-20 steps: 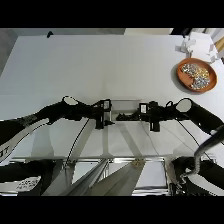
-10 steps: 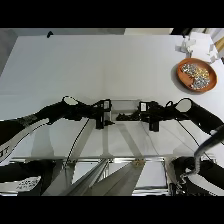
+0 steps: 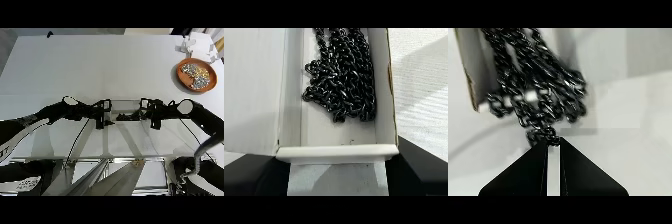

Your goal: Fold the box and place the chain.

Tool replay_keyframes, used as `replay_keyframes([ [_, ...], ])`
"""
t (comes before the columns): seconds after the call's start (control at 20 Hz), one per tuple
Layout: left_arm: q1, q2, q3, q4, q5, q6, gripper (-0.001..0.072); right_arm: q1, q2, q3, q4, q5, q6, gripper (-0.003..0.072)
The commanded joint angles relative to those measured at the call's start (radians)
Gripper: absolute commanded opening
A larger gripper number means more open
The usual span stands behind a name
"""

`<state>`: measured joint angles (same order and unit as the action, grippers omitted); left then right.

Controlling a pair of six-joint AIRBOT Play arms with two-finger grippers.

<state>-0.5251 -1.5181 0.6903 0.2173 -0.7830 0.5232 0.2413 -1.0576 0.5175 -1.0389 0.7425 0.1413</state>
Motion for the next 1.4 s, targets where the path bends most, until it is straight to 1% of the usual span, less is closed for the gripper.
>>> replay_keyframes([
  [0.0,0.0,0.0,0.0,0.001,0.001,0.0,0.0206,0.001,0.108,0.0,-0.097,-0.027,0.091,0.0014],
  [0.1,0.0,0.0,0.0,0.0,0.001,0.0,0.0206,0.001,0.193,0.0,-0.042,-0.025,0.091,0.0014],
  [0.25,0.0,0.0,0.0,0.0,0.001,0.0,0.0206,0.001,0.309,0.011,0.103,-0.007,0.091,0.0014],
  [0.35,0.0,0.0,0.0,0.001,0.001,0.0,0.0206,0.028,0.337,0.035,0.175,0.022,0.092,0.0014],
  [0.45,0.0,0.0,0.0,0.001,0.001,0.0,0.0206,0.102,0.333,0.067,0.19,0.022,0.098,0.0014],
  [0.6,0.0,0.0,0.0,0.001,0.001,0.0,0.0206,0.237,0.305,0.078,0.19,-0.064,0.099,0.0014],
  [0.7,0.0,0.0,0.0,0.0,0.001,0.0,0.0206,0.299,0.251,0.078,0.19,-0.119,0.112,0.0014],
  [0.85,0.0,0.0,0.0,0.001,0.001,0.0,0.0206,0.326,0.144,0.078,0.19,-0.203,0.219,0.0015],
  [1.0,0.0,0.0,0.0,0.001,0.001,0.0,0.0206,0.326,0.059,0.078,0.19,-0.224,0.263,0.0017],
  [1.05,0.0,0.0,0.0,0.001,0.001,0.0,0.0206,0.326,0.047,0.078,0.19,-0.215,0.263,0.004],
  [1.15,0.0,0.0,0.0,0.001,0.001,0.0,0.0206,0.326,0.051,0.078,0.186,-0.203,0.262,0.0224],
  [1.2,0.0,0.0,0.0,0.001,0.001,0.0,0.0206,0.323,0.064,0.078,0.186,-0.202,0.262,0.0267],
  [1.3,0.0,0.0,0.0,0.001,0.001,0.0,0.0206,0.287,0.11,0.078,0.181,-0.183,0.261,0.0274],
  [1.35,0.0,0.0,0.0,0.001,0.001,0.0,0.0206,0.25,0.14,0.078,0.172,-0.149,0.246,0.0273],
])
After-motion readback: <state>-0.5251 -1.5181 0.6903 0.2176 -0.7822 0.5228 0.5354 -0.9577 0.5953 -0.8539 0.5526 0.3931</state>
